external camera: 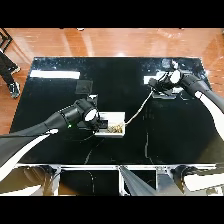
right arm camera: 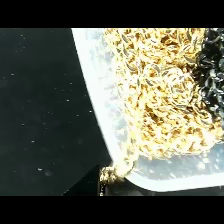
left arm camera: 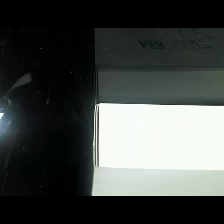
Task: Fold the box and place the chain.
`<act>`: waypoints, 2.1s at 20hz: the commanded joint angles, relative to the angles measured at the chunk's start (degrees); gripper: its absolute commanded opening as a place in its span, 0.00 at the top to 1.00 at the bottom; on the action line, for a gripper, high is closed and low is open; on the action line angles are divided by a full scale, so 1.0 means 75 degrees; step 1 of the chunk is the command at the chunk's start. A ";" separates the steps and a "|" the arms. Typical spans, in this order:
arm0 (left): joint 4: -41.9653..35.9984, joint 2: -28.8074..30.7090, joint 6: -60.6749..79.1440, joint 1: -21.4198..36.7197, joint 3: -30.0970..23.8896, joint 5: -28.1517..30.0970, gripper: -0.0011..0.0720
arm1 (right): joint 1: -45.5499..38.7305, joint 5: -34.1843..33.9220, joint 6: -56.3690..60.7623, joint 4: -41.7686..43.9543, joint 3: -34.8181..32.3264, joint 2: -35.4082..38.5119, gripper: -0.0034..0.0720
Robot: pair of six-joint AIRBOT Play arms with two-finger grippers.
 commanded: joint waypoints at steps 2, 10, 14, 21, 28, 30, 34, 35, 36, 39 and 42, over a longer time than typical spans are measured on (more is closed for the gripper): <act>0.0006 -0.0003 0.0000 0.0006 -0.0003 0.0003 0.95 | 0.0009 0.0664 -0.0498 0.0047 0.0035 0.0265 0.93; 0.0003 -0.0003 0.0003 0.0006 -0.0003 -0.0009 0.95 | -0.0041 0.1192 -0.3124 0.0647 0.0035 0.4097 0.93; 0.0006 -0.0003 0.0003 0.0006 -0.0003 -0.0009 0.95 | -0.0041 0.2122 -0.4065 0.1853 0.0035 0.5939 0.93; 0.0000 -0.0003 0.0003 0.0003 -0.0003 0.0000 0.95 | 0.0338 0.4453 -0.4095 0.3331 -0.0038 0.7184 0.93; 0.0006 -0.0003 0.0003 0.0003 -0.0003 -0.0006 0.95 | 0.2139 0.2148 -0.3902 0.4366 -0.0548 0.7155 0.93; 0.0003 -0.0003 0.0003 0.0003 -0.0003 -0.0006 0.95 | 0.2157 0.1915 -0.3920 0.4176 -0.0548 0.7111 0.93; 0.0003 -0.0003 0.0003 0.0003 -0.0003 -0.0003 0.95 | 0.2291 0.2652 -0.3800 0.4019 -0.0801 0.6671 0.93; 0.0006 -0.0003 0.0003 0.0003 -0.0003 -0.0003 0.95 | 0.2407 0.2649 -0.3797 0.3990 -0.1014 0.6592 0.93; 0.0006 -0.0003 0.0003 0.0003 -0.0003 0.0000 0.95 | 0.2532 0.2643 -0.3768 0.3963 -0.1250 0.6496 0.93; 0.0006 -0.0003 0.0003 0.0006 -0.0003 -0.0003 0.95 | 0.3034 0.2425 -0.3692 0.3972 -0.2060 0.6123 0.93; 0.0006 -0.0003 0.0003 0.0003 -0.0003 0.0000 0.95 | 0.3456 0.1909 -0.3698 0.3972 -0.2436 0.5563 0.93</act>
